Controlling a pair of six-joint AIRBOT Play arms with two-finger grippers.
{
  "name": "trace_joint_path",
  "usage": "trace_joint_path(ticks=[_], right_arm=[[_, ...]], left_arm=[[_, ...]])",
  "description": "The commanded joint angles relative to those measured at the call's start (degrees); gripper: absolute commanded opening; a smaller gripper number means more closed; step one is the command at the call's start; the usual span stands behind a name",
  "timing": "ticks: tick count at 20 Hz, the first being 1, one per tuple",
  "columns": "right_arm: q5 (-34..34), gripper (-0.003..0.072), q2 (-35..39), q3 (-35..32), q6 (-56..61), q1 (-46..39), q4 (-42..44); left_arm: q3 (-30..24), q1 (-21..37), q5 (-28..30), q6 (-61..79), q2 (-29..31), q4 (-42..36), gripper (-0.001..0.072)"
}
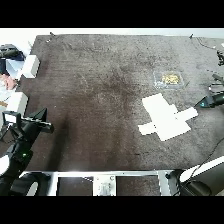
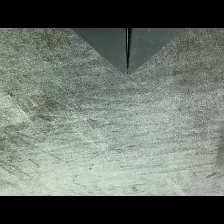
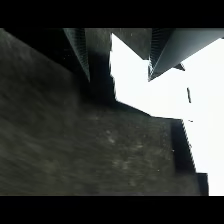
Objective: Fold the box and place the chain.
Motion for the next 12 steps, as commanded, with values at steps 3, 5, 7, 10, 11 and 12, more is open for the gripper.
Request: trace_joint_path(ticks=[3,5,7,10,11,12], right_arm=[[3.8,0.0428,-3.9,0.6,-3.2,2.4,-1.5],[4.2,0.0428,-3.9,0.6,-3.2,2.4,-1.4],[5.6,0.0427,-4.0,0.1,-3.2,2.4,0.0],[5.6,0.0425,-3.9,-2.8,-3.2,2.4,0.6],[5.6,0.0373,-3.8,-4.0,-3.2,2.4,1.9],[5.6,0.0334,-3.7,-5.0,-3.2,2.4,3.2]], left_arm=[[0.0,0.0,0.0,0.0,0.0,0.0,0.0013],[0.0,0.0,0.0,0.0,0.0,0.0,0.0013],[0.0,0.0,0.0,0.0,0.0,0.0,0.0013],[0.0,0.0,0.0,0.0,0.0,0.0,0.0013],[0.0,0.0,0.0,0.0,0.0,0.0,0.0013],[0.0,0.0,0.0,0.0,0.0,0.0,0.0013]])
